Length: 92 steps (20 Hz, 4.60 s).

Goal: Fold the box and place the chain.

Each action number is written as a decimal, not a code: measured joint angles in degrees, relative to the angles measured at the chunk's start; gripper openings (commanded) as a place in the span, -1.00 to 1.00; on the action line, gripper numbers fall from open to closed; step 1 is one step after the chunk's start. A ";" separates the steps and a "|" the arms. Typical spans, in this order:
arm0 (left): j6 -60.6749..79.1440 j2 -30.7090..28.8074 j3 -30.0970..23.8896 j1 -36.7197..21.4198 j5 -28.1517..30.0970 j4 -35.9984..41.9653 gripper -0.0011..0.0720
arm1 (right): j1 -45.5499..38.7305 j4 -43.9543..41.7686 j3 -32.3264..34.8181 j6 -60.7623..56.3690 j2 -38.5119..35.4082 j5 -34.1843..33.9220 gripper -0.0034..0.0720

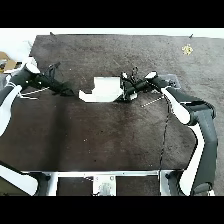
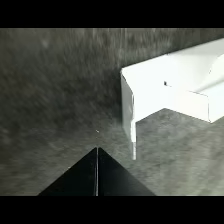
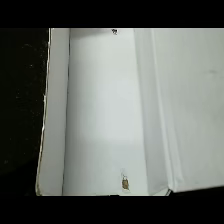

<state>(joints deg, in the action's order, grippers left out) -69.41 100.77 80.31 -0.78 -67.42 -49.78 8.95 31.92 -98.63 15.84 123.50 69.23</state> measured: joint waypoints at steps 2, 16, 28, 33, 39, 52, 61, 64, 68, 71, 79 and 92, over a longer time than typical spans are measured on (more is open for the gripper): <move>-0.26 0.00 -2.69 0.07 2.01 2.47 -0.94 | 0.00 0.00 0.00 0.00 0.00 0.00 0.41; 5.86 4.39 -5.40 5.16 7.43 17.51 -0.03 | 0.00 -0.02 0.00 0.00 0.00 -0.04 0.41; 6.82 4.50 -1.90 6.84 6.54 22.21 0.03 | 0.00 0.00 0.00 0.00 0.00 -0.04 0.41; 6.78 4.50 -1.40 8.31 6.84 22.43 0.03 | 0.00 0.00 0.00 0.00 0.00 -0.04 0.41; -5.20 4.50 6.08 12.87 5.57 7.87 0.03 | 0.00 0.00 0.00 0.00 0.00 -0.02 0.41; -20.41 4.57 11.80 18.14 4.07 -7.58 0.00 | 0.00 0.00 0.00 0.00 0.00 -0.02 0.41; -25.05 4.55 12.02 20.96 7.04 -13.81 -0.03 | -0.02 0.00 0.00 0.00 0.00 -0.04 0.41; -27.15 4.76 11.98 22.03 7.80 -17.75 -0.03 | -0.02 0.00 0.00 0.00 0.00 -0.02 0.41; -29.83 4.79 12.26 22.97 8.20 -20.39 -0.03 | -0.02 0.00 0.00 0.00 0.00 -0.02 0.41; -32.61 6.64 16.02 24.33 5.60 -24.15 -0.04 | -0.02 0.00 0.00 0.00 0.00 -0.02 0.41; -44.00 15.80 32.24 29.51 -9.57 -38.95 -0.04 | -0.02 0.00 -0.02 0.00 0.00 -0.02 0.41; -52.85 20.04 35.43 32.22 -13.22 -47.89 -0.78 | -0.02 0.00 0.00 0.02 0.00 -0.02 0.41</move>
<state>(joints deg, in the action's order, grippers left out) -122.26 120.81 115.74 31.44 -80.64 -97.67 8.93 31.92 -98.63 15.86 123.50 69.21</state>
